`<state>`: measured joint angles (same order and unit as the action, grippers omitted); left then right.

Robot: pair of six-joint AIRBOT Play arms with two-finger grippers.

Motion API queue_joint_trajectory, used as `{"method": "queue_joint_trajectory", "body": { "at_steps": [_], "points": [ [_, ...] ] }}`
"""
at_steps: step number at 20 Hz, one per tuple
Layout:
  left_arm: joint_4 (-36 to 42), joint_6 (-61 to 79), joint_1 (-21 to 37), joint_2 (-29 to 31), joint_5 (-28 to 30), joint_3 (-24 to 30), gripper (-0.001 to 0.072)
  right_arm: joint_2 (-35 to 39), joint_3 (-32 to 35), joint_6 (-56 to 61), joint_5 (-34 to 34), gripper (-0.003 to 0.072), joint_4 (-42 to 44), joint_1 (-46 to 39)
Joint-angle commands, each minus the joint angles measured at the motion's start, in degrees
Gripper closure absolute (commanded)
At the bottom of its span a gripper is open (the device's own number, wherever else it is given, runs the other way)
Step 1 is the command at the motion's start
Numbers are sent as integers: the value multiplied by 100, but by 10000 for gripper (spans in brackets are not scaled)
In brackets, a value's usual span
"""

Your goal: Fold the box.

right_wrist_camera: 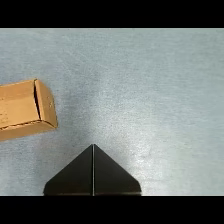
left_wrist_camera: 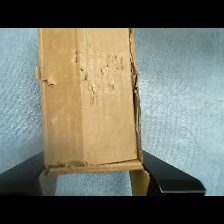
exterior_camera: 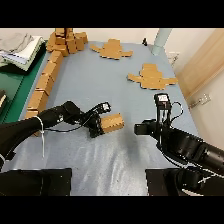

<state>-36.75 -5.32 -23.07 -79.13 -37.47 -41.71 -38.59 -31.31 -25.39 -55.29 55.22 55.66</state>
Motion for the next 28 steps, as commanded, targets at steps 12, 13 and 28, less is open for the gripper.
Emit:
{"method": "queue_joint_trajectory", "body": {
  "at_steps": [12,13,28],
  "points": [
    [79,-9,-17,-28,-66,11,114,-2,-4,9,33,683,-31,0],
    [79,-7,-17,-28,-50,9,113,-2,-4,9,33,683,-33,0],
    [127,-74,-17,-28,-55,-199,-11,-4,-4,7,33,683,-31,0]
  ]
}}
